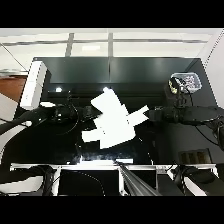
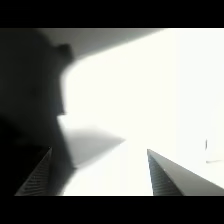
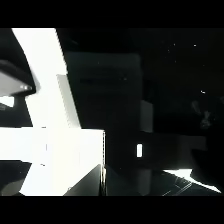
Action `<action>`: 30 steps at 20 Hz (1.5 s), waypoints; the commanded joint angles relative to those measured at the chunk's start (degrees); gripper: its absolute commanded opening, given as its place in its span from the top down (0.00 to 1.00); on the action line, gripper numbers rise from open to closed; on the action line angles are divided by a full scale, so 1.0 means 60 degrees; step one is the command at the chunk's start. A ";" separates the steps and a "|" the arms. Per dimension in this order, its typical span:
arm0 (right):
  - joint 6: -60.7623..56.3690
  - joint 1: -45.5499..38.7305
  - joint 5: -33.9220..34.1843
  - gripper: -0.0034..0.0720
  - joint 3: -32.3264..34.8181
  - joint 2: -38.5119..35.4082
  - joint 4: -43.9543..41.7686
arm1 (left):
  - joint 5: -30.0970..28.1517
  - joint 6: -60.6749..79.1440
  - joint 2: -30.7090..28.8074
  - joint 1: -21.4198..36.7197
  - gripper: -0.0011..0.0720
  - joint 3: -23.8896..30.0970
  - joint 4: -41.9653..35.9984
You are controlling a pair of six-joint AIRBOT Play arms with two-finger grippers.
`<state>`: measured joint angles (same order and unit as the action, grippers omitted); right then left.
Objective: Fold the box and place the chain.
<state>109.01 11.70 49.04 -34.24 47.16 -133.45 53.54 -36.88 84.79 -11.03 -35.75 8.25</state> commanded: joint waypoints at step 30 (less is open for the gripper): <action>-0.0470 -0.0882 0.1279 0.01 -0.0925 -0.0018 0.3249 | 0.4156 0.4182 0.1563 -0.0153 0.95 -0.2412 0.2543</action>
<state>107.09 9.63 51.59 -36.49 47.09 -125.97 79.61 -11.94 95.13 -11.38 -48.71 21.41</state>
